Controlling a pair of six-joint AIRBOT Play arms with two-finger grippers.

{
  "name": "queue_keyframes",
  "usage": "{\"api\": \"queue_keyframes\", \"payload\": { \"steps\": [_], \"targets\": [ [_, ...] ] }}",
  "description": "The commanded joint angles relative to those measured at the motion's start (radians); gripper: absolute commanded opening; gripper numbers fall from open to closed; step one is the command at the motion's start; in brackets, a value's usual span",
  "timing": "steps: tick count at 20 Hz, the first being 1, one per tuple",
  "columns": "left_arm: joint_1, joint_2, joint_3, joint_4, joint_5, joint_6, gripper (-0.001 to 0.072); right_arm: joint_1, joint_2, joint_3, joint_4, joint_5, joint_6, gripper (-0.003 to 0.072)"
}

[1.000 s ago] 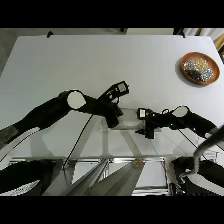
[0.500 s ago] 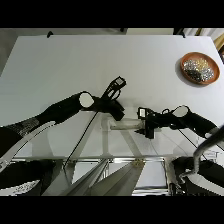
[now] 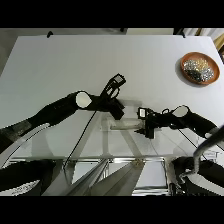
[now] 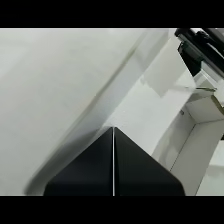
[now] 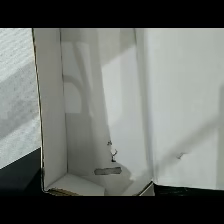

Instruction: Fold the box and place the chain.

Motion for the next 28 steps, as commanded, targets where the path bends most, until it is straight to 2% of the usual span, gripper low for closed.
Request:
{"api": "queue_keyframes", "payload": {
  "steps": [1,4,6,8,12,15,17,23,24,25,28],
  "targets": [
    [0.001,0.090,0.000,0.222,-0.085,-0.047,0.0004,0.000,0.000,0.000,0.000,0.003,0.002,0.0341],
    [0.001,0.154,0.000,0.520,-0.288,-0.217,0.0004,0.000,0.000,0.000,0.000,0.003,0.002,0.0341],
    [0.001,0.174,0.000,0.598,-0.410,-0.230,0.0004,0.000,0.000,0.000,0.000,0.003,0.002,0.0341],
    [-0.001,0.174,-0.001,0.595,-0.451,-0.192,0.0004,0.000,0.000,0.000,0.000,0.003,0.002,0.0341],
    [-0.001,0.172,-0.027,0.581,-0.396,-0.127,0.0004,0.000,0.000,0.000,0.000,0.003,0.002,0.0341],
    [0.020,0.171,-0.093,0.479,-0.341,0.012,0.0004,0.000,0.000,0.000,0.000,0.003,0.002,0.0341],
    [0.019,0.165,-0.140,0.464,-0.314,0.070,0.0005,0.000,0.000,0.000,0.000,0.003,0.002,0.0341],
    [0.058,0.134,-0.199,0.454,-0.297,0.134,0.0006,0.000,0.000,0.000,0.000,0.003,0.002,0.0341],
    [0.059,0.134,-0.199,0.454,-0.285,0.164,0.0021,0.000,0.000,0.000,0.000,0.003,0.002,0.0341],
    [0.059,0.134,-0.199,0.446,-0.257,0.214,0.0066,0.000,0.000,0.000,0.000,0.003,0.002,0.0341],
    [0.059,0.127,-0.200,0.386,-0.194,0.445,0.0358,0.000,0.000,0.000,0.000,0.003,0.002,0.0341]
  ]
}}
